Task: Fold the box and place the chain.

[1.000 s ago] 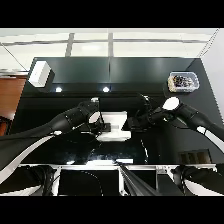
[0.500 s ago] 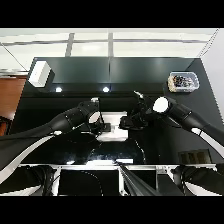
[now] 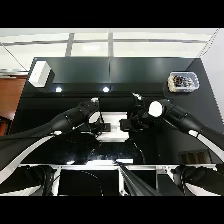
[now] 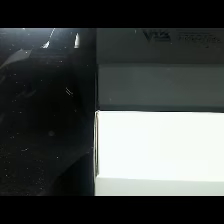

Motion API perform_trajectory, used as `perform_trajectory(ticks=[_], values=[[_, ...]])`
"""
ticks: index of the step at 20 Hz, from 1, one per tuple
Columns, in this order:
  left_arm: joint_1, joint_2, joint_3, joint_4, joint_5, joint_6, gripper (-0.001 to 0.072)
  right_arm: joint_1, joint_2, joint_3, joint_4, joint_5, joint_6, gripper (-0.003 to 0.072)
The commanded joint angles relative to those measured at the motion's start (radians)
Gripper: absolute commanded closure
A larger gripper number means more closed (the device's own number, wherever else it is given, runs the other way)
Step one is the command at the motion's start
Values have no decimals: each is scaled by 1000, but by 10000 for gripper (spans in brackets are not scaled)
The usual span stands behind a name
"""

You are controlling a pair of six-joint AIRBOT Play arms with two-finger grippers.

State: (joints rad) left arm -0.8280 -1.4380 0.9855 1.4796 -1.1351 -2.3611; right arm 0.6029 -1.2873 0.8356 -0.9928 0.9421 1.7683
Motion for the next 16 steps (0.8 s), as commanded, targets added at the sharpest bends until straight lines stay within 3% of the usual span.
perform_trajectory(ticks=[1,5,11,14,15,16], values=[[1,0,0,0,1,0,684,10,-1,1,-43,-5,68,354],[1,0,0,0,2,0,684,44,-4,10,-115,11,122,358],[1,0,0,0,1,0,684,152,-110,156,-348,159,297,360],[1,0,0,0,1,0,683,180,-152,194,-354,184,357,383],[1,0,0,0,1,0,684,183,-156,195,-353,177,371,453],[1,0,0,0,1,0,684,184,-160,195,-353,177,384,453]])
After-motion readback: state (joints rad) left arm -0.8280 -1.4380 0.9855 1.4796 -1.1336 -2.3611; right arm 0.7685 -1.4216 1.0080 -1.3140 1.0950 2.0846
